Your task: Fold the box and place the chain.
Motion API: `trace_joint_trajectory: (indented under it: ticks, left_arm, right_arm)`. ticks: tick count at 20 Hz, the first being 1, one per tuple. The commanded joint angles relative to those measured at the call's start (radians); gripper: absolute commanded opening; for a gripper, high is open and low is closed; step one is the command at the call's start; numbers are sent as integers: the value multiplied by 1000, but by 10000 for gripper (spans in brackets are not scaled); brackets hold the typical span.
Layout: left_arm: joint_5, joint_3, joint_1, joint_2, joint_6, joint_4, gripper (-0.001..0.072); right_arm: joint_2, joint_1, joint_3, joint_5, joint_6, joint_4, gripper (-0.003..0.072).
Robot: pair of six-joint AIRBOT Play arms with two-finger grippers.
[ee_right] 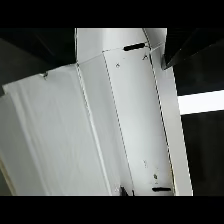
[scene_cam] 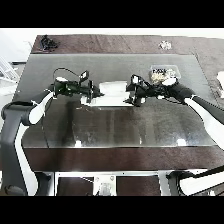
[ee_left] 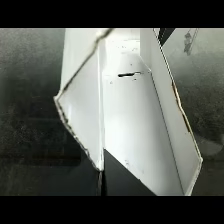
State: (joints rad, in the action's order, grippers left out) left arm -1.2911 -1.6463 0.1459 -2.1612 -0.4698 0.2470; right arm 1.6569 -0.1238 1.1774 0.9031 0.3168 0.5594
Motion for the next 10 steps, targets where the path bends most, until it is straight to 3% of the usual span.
trace_joint_trajectory:
  ticks: [1, 5, 10]
  left_arm:
    - [0, 0, 0, 0, 0, 0, 21]
    - [0, 0, 0, 0, 0, 0, 21]
    - [0, 0, 0, 0, 0, 0, 21]
  right_arm:
    - [53, 12, 52, 90, 1, -1, 692]
    - [134, 13, 114, 180, 4, -1, 692]
    - [184, 12, 138, 198, 90, -2, 692]
